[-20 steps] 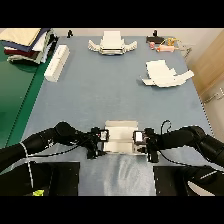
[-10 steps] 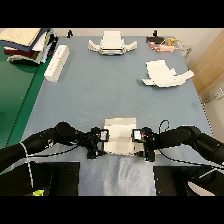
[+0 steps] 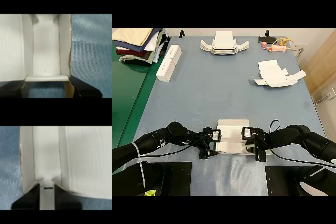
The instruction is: Fold the box.
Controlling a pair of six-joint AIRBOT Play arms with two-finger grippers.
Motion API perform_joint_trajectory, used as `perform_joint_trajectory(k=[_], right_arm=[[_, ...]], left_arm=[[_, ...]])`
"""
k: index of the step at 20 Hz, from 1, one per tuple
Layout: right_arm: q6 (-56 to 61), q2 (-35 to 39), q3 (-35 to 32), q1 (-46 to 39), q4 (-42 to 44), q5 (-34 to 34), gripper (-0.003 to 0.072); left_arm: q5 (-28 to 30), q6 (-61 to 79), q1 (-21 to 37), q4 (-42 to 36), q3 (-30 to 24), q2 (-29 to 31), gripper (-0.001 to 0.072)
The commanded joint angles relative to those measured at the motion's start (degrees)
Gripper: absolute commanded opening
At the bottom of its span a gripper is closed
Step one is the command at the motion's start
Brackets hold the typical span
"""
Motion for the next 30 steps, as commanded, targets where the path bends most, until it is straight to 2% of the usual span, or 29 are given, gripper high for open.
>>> perform_joint_trajectory(k=[1, 2, 7, 9, 11, 12, 14, 19, 21, 23, 28, 29, 30], right_arm=[[15.5, 0.1, 3.5, 0.0, -7.9, -3.5, 0.0096], [23.6, 0.1, 5.1, 0.0, -13.0, -5.1, 0.0002], [58.7, 0.5, 13.5, -0.1, -38.1, -20.1, 0.0002], [75.8, 1.9, 14.3, -0.2, -51.1, -24.8, 0.0002], [93.3, 2.1, 14.2, -2.1, -62.6, -33.0, 0.0002], [96.8, 2.0, 13.8, -4.2, -62.4, -35.8, 0.0002], [97.0, 1.8, 11.5, -8.3, -54.1, -34.6, 0.0002], [91.6, 1.4, 2.5, -10.2, -27.4, -18.5, 0.0002], [86.8, 1.5, 2.3, -10.1, -18.3, -15.6, 0.0001], [84.6, 2.4, 3.6, -10.1, -14.6, -15.5, 0.0002], [84.1, 8.0, 6.3, -10.1, -11.9, -16.8, 0.0003], [84.1, 9.2, 6.6, -10.1, -11.9, -17.0, 0.0019], [84.2, 10.2, 6.9, -10.1, -11.9, -17.0, 0.0139]], left_arm=[[0.0, 0.0, 0.0, 0.0, 0.0, 0.1, 0.0338], [0.0, 0.0, 0.0, 0.0, 0.0, 0.1, 0.0338], [0.0, 0.0, 0.0, 0.0, 0.0, 0.1, 0.0338], [0.0, 0.0, 0.0, 0.0, 0.0, 0.1, 0.0338], [0.0, 0.0, 0.0, 0.0, 0.0, 0.1, 0.0338], [0.0, 0.0, 0.0, 0.0, 0.0, 0.1, 0.0337], [0.0, 0.0, 0.0, 0.0, 0.0, 0.1, 0.0338], [0.0, 0.0, 0.0, 0.0, 0.0, 0.1, 0.0337], [0.0, 0.0, 0.0, 0.0, 0.0, 0.1, 0.0337], [0.0, 0.0, 0.0, 0.0, 0.0, 0.1, 0.0337], [0.0, 0.0, 0.0, 0.0, 0.0, 0.1, 0.0338], [0.0, 0.0, 0.0, 0.0, 0.0, 0.1, 0.0338], [0.0, 0.0, 0.0, 0.0, 0.0, 0.1, 0.0337]])
